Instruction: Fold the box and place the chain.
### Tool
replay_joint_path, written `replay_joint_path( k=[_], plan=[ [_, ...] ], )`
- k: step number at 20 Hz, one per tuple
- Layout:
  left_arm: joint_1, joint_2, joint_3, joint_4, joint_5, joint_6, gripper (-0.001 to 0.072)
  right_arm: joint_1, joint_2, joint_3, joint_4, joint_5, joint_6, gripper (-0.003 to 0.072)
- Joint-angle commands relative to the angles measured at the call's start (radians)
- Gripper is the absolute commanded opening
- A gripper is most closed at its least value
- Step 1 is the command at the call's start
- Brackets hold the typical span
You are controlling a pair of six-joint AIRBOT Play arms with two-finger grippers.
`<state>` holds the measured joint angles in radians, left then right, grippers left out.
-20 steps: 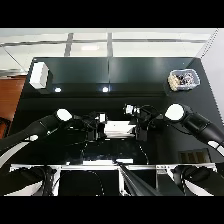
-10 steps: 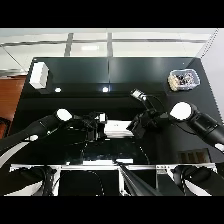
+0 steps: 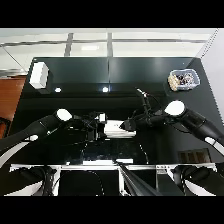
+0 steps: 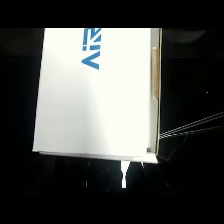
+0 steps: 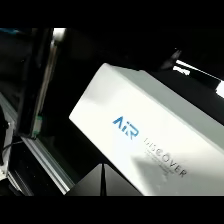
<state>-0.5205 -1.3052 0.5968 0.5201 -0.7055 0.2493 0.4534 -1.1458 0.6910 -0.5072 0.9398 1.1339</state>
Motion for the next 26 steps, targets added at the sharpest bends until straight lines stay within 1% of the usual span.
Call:
replay_joint_path(
  k=[1,4,7,14,19,21,24,26],
  plan=[
    [0.000,0.000,0.001,0.000,0.000,0.000,0.0276,0.000,-0.070,0.000,0.000,-0.008,0.014,0.0015],
    [0.000,0.000,0.001,0.000,0.000,0.000,0.0276,-0.001,-0.101,0.000,-0.026,-0.038,0.015,0.0015],
    [0.000,0.000,0.001,0.000,0.000,0.000,0.0276,0.000,-0.106,0.000,-0.029,-0.069,0.015,0.0015],
    [0.000,0.000,0.001,0.000,0.000,0.000,0.0276,0.000,-0.106,0.000,-0.074,-0.085,0.023,0.0015],
    [0.000,0.000,0.001,-0.001,-0.001,0.000,0.0276,0.000,-0.105,0.000,-0.074,-0.077,0.018,0.0016],
    [0.000,0.000,0.001,-0.001,-0.001,0.000,0.0276,-0.002,-0.101,0.010,-0.074,-0.041,-0.028,0.0015],
    [0.000,0.000,0.002,-0.005,-0.002,0.000,0.0276,-0.019,-0.045,0.068,-0.106,0.017,-0.039,0.0015],
    [0.000,0.000,0.008,-0.005,-0.005,0.000,0.0277,-0.057,0.034,0.119,-0.164,0.032,-0.025,0.0015]
  ],
)
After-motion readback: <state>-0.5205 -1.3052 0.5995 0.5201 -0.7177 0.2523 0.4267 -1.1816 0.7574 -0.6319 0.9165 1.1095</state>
